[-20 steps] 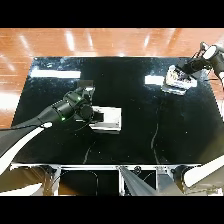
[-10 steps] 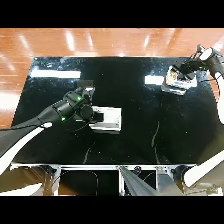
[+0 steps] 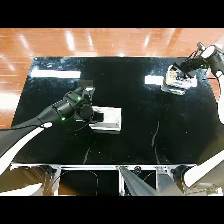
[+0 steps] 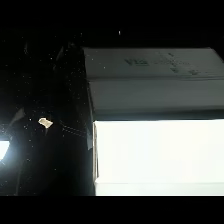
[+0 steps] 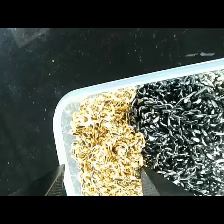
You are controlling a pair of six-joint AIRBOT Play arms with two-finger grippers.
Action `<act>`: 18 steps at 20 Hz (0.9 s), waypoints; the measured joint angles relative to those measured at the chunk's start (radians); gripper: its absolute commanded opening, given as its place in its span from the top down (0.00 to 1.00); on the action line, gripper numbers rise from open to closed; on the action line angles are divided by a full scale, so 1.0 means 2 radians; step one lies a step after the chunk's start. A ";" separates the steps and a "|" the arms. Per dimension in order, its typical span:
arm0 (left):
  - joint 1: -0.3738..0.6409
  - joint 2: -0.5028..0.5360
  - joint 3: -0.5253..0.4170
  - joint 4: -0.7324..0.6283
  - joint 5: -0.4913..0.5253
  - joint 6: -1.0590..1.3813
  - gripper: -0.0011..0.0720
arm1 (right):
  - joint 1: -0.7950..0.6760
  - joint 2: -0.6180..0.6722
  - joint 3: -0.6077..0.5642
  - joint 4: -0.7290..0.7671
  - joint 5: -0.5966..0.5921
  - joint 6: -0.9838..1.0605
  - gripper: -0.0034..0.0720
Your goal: Fold the box and place the chain.
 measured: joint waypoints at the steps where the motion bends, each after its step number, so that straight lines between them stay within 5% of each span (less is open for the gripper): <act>1: 0.000 0.000 0.000 0.000 0.000 0.000 0.96 | 0.000 0.000 0.001 0.000 0.002 0.000 0.24; 9: 0.000 0.000 0.000 0.001 0.000 0.000 0.96 | 0.006 -0.011 0.002 0.002 0.006 -0.002 0.25; 10: 0.000 0.000 0.000 0.001 0.000 0.000 0.96 | 0.007 -0.012 0.002 0.002 0.006 -0.002 0.31; 12: 0.000 0.000 0.000 0.001 0.000 0.000 0.96 | 0.010 -0.014 0.002 0.002 0.007 -0.004 0.82; 13: 0.000 0.000 0.000 0.001 0.000 0.000 0.96 | 0.010 -0.015 0.002 0.003 0.006 -0.005 0.93; 18: 0.000 0.000 0.000 0.002 0.000 0.000 0.96 | 0.011 -0.014 0.002 0.002 0.020 -0.020 0.93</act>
